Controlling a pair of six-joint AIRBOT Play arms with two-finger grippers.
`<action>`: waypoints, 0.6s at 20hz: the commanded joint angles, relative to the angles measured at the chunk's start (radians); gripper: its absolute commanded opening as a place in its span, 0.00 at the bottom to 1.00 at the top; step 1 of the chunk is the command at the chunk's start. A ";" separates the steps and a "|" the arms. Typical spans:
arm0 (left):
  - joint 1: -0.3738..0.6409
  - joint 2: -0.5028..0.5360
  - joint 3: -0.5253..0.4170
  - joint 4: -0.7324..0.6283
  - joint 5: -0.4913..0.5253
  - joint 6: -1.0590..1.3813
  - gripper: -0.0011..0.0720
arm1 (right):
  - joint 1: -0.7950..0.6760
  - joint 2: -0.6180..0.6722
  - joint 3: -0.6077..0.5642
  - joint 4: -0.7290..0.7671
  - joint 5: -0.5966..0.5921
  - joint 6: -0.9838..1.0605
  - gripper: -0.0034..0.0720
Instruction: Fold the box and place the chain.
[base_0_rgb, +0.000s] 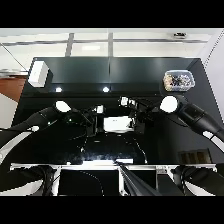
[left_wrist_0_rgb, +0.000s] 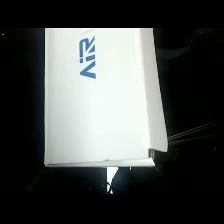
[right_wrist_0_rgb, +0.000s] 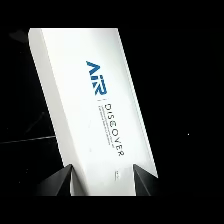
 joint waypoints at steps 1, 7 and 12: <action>-0.001 0.000 0.000 0.000 -0.002 0.000 0.64 | 0.000 0.011 0.002 0.001 0.006 0.000 0.60; -0.001 0.000 0.000 0.000 -0.002 0.000 0.64 | 0.000 0.024 0.002 0.001 0.000 0.005 0.60; -0.001 0.000 0.000 0.000 -0.002 0.000 0.64 | 0.000 0.024 0.002 0.000 -0.028 0.028 0.44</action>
